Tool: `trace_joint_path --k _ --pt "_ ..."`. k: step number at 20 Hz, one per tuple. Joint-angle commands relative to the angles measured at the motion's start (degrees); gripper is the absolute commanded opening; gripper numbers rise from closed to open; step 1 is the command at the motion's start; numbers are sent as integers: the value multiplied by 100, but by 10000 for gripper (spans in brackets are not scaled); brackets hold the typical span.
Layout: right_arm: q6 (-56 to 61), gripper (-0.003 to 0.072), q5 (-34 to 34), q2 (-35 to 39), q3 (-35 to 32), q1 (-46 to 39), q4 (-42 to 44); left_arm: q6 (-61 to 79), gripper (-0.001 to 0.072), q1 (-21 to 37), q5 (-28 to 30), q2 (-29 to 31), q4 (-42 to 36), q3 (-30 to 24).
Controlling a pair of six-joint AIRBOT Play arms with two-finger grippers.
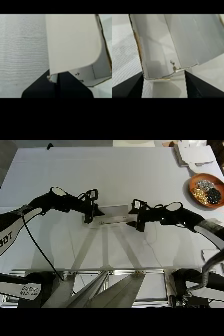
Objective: Fold the box and place the chain.
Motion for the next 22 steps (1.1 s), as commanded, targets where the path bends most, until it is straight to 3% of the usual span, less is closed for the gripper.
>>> trace_joint_path --k 1,6,12,22 --pt "-50 540 125 -155 164 -33 -83 2 14 -4 -4 -2 2 -2" --pt "24 540 114 -157 164 -33 -164 2 14 -4 -4 -2 2 -2" --pt "767 540 162 -157 391 -33 -1049 2 14 -4 -2 -2 2 -2" --pt "92 540 267 -210 573 -39 -960 2 14 -4 -4 -2 4 -2"
